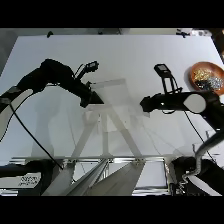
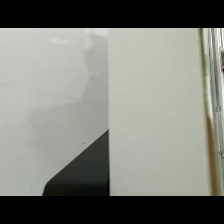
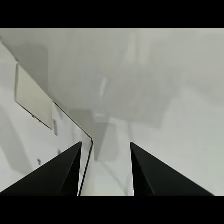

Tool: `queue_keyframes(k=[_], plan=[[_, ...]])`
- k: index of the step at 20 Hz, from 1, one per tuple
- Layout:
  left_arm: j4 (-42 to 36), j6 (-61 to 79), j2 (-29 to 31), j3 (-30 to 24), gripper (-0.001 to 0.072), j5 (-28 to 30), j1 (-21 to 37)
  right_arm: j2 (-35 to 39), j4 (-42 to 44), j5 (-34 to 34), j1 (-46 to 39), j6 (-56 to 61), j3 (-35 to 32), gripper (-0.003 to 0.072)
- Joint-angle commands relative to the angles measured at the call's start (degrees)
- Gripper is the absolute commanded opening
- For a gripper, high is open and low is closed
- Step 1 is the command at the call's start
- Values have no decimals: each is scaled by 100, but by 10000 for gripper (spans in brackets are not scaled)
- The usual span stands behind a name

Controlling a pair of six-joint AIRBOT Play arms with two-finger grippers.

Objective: Fold the box and place the chain.

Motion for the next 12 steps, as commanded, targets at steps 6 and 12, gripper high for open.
queue_keyframes(k=[6,12], plan=[[986,-11,662,0,3,-1104,-1263,1617,-365,1801,-361,96,2,347],[1073,-514,662,-46,2,-2312,-1690,2710,-1650,2212,-361,516,0,348]])
